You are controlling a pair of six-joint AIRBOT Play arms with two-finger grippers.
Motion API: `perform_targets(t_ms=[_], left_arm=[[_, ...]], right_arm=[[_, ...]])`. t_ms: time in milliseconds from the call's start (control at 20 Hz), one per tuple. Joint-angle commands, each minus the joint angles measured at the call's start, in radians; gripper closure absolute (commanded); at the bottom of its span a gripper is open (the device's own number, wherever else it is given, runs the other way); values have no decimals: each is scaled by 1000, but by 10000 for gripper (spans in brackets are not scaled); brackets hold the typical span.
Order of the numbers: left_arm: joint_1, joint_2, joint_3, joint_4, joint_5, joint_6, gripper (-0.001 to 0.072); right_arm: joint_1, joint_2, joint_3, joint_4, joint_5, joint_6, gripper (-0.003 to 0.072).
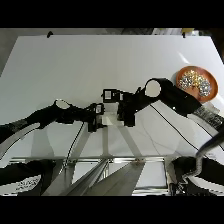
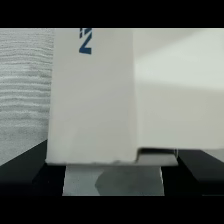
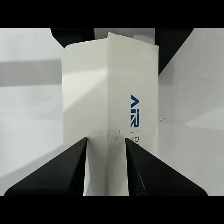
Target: Fold the box and place the chain.
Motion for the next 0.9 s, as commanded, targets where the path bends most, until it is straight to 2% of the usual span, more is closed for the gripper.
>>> perform_targets(t_ms=[0, 100, 200, 500, 550, 850], left_arm=[[0, 0, 0, 0, 0, 0, 398], [0, 0, 0, 0, 0, 0, 398], [0, 0, 0, 0, 0, 0, 398], [0, 0, 0, 0, 0, 0, 398], [0, 0, 0, 0, 0, 0, 398], [0, 0, 0, 0, 0, 0, 398]], right_arm=[[13, -1, 0, -31, -30, -3, 467], [15, -1, 0, -30, -42, -3, 472], [15, -1, 0, -37, -43, -3, 520], [15, -1, 0, -37, -44, -3, 536], [15, -1, -1, -38, -44, -3, 589], [15, -1, -46, -37, -75, -3, 590]])
